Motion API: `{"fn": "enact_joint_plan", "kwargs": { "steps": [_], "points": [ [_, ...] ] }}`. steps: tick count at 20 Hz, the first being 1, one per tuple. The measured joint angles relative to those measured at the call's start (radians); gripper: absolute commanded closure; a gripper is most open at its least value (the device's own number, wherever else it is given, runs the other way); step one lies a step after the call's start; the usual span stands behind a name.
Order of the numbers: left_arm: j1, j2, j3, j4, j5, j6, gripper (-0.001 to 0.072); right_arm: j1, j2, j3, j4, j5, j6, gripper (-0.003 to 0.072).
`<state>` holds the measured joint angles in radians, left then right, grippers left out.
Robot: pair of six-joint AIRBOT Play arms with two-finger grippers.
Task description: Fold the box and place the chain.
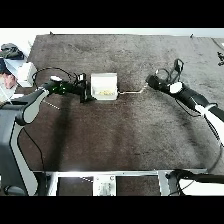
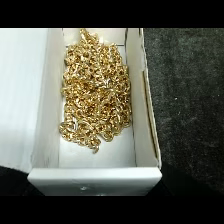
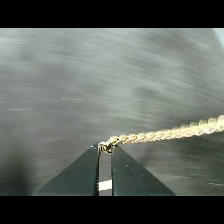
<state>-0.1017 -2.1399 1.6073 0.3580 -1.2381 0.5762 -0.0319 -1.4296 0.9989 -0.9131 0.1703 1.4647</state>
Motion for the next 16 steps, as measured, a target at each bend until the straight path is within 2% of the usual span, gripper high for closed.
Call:
{"fn": "enact_joint_plan", "kwargs": {
  "steps": [3, 7, 12, 16],
  "points": [
    [0.000, 0.000, 0.000, 0.000, 0.000, 0.000, 0.0505, 0.109, 0.133, 0.002, 0.000, -0.041, -0.037, 0.0703],
    [0.000, 0.000, 0.000, 0.000, 0.000, 0.000, 0.0505, 0.245, 0.235, 0.018, 0.000, -0.123, -0.057, 0.0703],
    [0.000, 0.000, 0.000, 0.000, 0.000, 0.000, 0.0505, 0.385, 0.258, 0.100, -0.049, -0.211, -0.064, 0.0703],
    [0.000, 0.000, 0.000, 0.000, 0.000, 0.000, 0.0505, 0.452, 0.205, 0.162, -0.073, -0.245, -0.066, 0.0704]
  ]
}}
